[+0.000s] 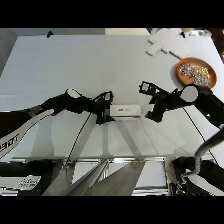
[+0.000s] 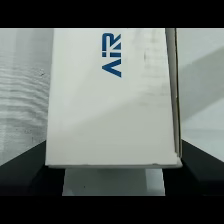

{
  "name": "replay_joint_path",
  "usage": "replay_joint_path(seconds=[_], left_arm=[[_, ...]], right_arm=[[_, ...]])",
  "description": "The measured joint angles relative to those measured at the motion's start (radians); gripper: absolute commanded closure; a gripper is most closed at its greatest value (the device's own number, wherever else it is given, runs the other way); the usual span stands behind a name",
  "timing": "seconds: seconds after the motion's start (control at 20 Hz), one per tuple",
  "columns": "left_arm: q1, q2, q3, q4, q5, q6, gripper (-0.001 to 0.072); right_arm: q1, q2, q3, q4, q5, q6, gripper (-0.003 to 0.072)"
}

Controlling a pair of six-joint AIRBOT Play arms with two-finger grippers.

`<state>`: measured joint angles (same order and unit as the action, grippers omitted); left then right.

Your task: Fold the box and place the chain.

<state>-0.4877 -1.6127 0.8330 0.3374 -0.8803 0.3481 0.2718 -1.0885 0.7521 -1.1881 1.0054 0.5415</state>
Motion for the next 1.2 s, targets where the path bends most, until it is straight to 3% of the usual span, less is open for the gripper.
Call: replay_joint_path(seconds=[0.2,0.45,0.7,0.9,1.2], left_arm=[[0.014,0.042,0.0,-0.006,0.049,-0.007,0.0706],[0.11,0.212,0.0,0.111,0.167,-0.228,0.0707],[0.326,0.416,-0.001,0.425,0.23,-0.694,0.0707],[0.522,0.51,-0.001,0.693,0.2,-1.023,0.0708],[0.736,0.544,-0.048,0.84,0.122,-1.261,0.0708]], right_arm=[[0.0,0.0,0.0,-0.006,0.0,0.04,-0.0004],[0.0,0.0,0.0,-0.008,-0.002,0.057,-0.0004],[0.0,0.0,0.0,-0.008,-0.002,0.06,-0.0004],[0.0,0.0,0.0,-0.008,-0.003,0.06,-0.0004],[0.0,0.0,0.0,-0.008,-0.003,0.06,-0.0004]])
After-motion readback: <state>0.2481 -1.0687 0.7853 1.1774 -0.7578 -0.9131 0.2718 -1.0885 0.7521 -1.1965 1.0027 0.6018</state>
